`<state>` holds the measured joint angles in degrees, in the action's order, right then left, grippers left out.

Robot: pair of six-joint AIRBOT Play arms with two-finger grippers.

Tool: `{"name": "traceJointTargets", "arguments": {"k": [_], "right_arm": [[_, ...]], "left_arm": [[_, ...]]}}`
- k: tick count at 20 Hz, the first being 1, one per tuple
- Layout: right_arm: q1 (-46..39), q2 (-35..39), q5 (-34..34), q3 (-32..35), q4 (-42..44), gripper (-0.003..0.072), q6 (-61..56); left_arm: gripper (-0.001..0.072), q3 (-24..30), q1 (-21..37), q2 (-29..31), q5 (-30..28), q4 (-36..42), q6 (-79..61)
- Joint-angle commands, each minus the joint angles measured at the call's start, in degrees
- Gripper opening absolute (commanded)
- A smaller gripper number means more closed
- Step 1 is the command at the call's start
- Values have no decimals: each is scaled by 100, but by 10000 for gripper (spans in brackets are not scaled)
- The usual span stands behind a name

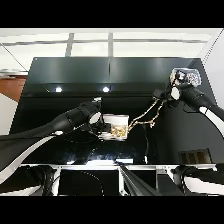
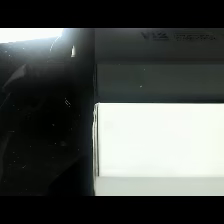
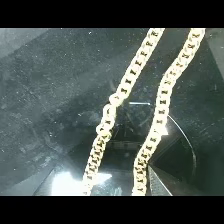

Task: Fold the box and place the chain.

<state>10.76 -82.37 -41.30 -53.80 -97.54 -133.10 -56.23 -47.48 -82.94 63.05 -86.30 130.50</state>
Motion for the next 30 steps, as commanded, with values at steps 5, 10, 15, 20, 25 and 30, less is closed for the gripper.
{"name": "traceJointTargets", "arguments": {"k": [5, 10, 15, 20, 25, 30], "right_arm": [[22, -4, -175, 0, -46, 534, 4], [245, -28, -94, 0, -229, 533, 0], [258, -28, -157, 0, -282, 335, 26], [258, -28, -195, 0, -240, 123, 396], [256, -28, -291, -2, -247, 122, 551], [256, 22, -601, -140, -262, 123, 903]], "left_arm": [[34, -4, 4, -2, 0, 0, -2], [34, -4, 4, -2, -2, -2, -2], [34, -4, 2, -2, 0, 0, -2], [34, -4, 4, -2, 0, 0, -2], [34, -4, 4, -2, 0, 0, -4], [33, -4, 4, -2, 0, 0, -2]]}}
